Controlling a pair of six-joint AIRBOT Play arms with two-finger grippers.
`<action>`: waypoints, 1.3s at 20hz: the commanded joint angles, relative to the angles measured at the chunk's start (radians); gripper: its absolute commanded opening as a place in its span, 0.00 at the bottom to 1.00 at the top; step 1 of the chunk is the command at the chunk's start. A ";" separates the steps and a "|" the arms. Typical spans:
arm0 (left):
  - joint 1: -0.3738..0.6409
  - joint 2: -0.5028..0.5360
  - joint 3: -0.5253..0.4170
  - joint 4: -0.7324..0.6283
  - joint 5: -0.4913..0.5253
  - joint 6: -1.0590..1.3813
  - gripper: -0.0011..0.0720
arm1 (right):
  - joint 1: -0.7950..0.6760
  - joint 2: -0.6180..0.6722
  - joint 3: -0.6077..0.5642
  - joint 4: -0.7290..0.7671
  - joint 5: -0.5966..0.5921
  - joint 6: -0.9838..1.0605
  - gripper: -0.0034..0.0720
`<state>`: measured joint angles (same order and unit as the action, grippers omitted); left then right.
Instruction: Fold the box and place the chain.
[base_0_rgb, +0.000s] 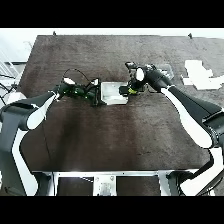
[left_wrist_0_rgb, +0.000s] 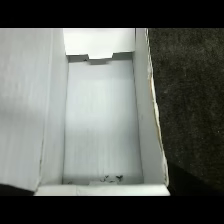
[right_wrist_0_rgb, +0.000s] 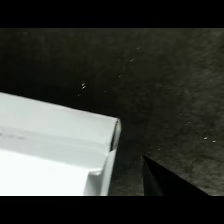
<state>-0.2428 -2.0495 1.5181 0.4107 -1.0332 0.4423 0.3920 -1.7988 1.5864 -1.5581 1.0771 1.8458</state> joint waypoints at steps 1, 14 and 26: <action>0.000 -0.001 0.000 0.000 0.000 0.000 0.59 | 0.007 -0.018 0.018 -0.040 0.010 0.040 0.64; 0.000 -0.001 0.000 0.000 0.000 0.000 0.59 | 0.035 -0.110 0.134 -0.085 0.139 0.129 0.53; 0.000 0.000 0.000 0.000 0.001 0.001 0.59 | 0.049 -0.116 0.134 -0.073 0.137 0.223 0.06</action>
<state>-0.2432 -2.0499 1.5181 0.4107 -1.0328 0.4427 0.4381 -1.9125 1.7203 -1.6348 1.2121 2.0586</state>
